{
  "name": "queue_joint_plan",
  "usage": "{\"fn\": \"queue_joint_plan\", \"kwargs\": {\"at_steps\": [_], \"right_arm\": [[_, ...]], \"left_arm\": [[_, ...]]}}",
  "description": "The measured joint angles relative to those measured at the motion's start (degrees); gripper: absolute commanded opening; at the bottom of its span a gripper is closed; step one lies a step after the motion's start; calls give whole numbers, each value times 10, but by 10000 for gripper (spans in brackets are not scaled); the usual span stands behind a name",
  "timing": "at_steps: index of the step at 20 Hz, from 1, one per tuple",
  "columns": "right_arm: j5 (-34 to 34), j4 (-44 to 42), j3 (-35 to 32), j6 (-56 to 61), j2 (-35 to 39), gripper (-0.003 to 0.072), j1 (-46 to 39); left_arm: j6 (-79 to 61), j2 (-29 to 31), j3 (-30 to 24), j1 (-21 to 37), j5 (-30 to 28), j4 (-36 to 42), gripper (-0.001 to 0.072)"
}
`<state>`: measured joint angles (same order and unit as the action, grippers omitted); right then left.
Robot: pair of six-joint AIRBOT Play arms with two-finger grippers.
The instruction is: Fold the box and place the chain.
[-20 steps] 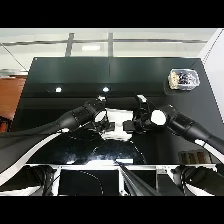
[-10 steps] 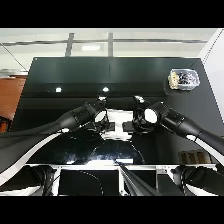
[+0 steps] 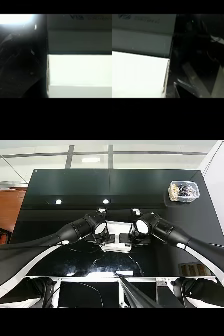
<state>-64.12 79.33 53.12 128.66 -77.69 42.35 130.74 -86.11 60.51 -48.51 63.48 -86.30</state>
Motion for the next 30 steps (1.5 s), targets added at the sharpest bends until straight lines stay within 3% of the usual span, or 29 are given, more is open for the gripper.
{"fn": "queue_joint_plan", "kwargs": {"at_steps": [10, 14, 15, 22, 23, 24, 25, 26, 27, 28, 30], "right_arm": [[-1, 3, 7, 35, -25, 230, 1], [-2, 4, 14, 38, -34, 41, 1], [-3, 7, 15, 40, -35, 41, 1], [-1, 14, 19, 53, -37, 62, 5], [0, 15, 19, 55, -37, 180, 6], [3, 14, 19, 56, -37, 234, 7], [5, 15, 19, 56, -37, 233, 8], [3, 15, 19, 57, -37, 226, 8], [0, 16, 19, 57, -37, 105, 8], [0, 16, 19, 57, -37, 74, 9], [0, 18, 19, 57, -37, 74, 9]], "left_arm": [[0, 0, 0, 0, 0, 0, 29], [1, 0, 0, 0, 0, 0, 29], [0, 0, 0, 0, -2, 0, 30], [0, 0, 0, 0, 0, -1, 29], [0, 0, 0, 0, 0, -1, 29], [-1, 0, 0, 0, 2, -1, 29], [0, 0, 0, 0, 4, 0, 29], [0, 0, 0, 0, 2, 0, 29], [0, 0, 0, 0, 2, 0, 29], [0, 0, 0, 0, 2, 0, 29], [0, 0, 0, 0, 1, 0, 29]]}}
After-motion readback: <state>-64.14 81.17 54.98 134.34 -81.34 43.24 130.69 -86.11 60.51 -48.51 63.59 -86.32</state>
